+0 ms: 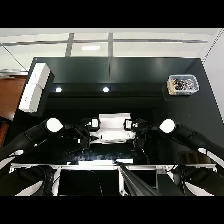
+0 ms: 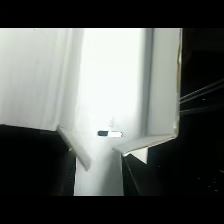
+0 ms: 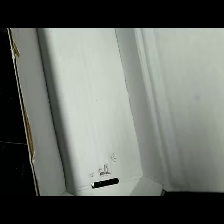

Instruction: Fold the box and place the chain.

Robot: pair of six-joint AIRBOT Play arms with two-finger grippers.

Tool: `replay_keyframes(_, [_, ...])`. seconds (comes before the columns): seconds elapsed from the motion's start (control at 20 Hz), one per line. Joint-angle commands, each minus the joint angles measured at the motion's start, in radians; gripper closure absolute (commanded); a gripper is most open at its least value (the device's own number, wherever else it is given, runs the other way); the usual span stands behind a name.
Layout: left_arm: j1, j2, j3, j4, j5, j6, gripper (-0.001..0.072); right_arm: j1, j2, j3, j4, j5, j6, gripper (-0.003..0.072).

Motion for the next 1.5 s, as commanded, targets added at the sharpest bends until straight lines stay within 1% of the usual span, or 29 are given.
replay_keyframes(0.0, [-0.001,-0.001,0.001,-0.018,-0.036,-0.001,0.0378,0.000,0.000,0.000,0.000,0.000,0.000,0.0149])
replay_keyframes(0.15, [-0.001,-0.001,0.001,-0.032,-0.035,0.000,0.0381,0.000,0.000,0.000,0.000,0.000,0.000,0.0149])
replay_keyframes(0.2, [-0.001,-0.001,0.001,-0.036,-0.030,0.000,0.0410,0.000,0.000,0.000,0.000,0.000,0.000,0.0150])
replay_keyframes(0.25, [-0.001,-0.001,0.001,-0.036,-0.019,0.000,0.0509,0.000,0.000,0.000,0.000,0.000,0.000,0.0149])
replay_keyframes(0.4, [-0.001,-0.001,0.001,-0.036,0.012,0.000,0.0514,0.000,0.000,0.000,0.000,0.000,0.000,0.0149])
replay_keyframes(0.55, [-0.001,-0.001,0.001,-0.039,0.013,-0.001,0.0513,0.000,0.000,0.000,0.000,0.000,0.000,0.0149])
replay_keyframes(0.75, [-0.008,-0.007,0.001,-0.095,0.008,0.001,0.0514,0.000,0.000,0.000,0.000,0.000,0.000,0.0149])
replay_keyframes(0.85, [-0.029,-0.026,0.001,-0.094,0.008,0.004,0.0548,0.000,0.000,0.000,0.000,0.000,0.000,0.0149])
replay_keyframes(0.95, [-0.056,-0.043,0.001,-0.095,0.015,0.003,0.0549,0.000,0.000,0.000,0.000,0.000,0.000,0.0150])
replay_keyframes(1.0, [-0.068,-0.048,0.001,-0.104,0.030,0.003,0.0576,0.000,0.000,0.000,0.000,0.000,0.000,0.0150])
replay_keyframes(1.05, [-0.075,-0.050,0.001,-0.117,0.046,0.003,0.0668,0.000,0.000,0.000,0.000,0.000,0.000,0.0149])
replay_keyframes(1.1, [-0.082,-0.051,0.001,-0.122,0.061,0.003,0.0680,0.000,0.000,0.000,0.000,0.000,0.000,0.0149])
replay_keyframes(1.25, [-0.083,-0.051,0.001,-0.123,0.097,-0.001,0.0680,0.000,0.000,0.000,0.000,0.000,0.000,0.0150])
replay_keyframes(1.45, [-0.083,-0.051,0.001,-0.123,0.085,-0.002,0.0679,0.000,0.000,0.000,0.000,0.000,0.000,0.0149])
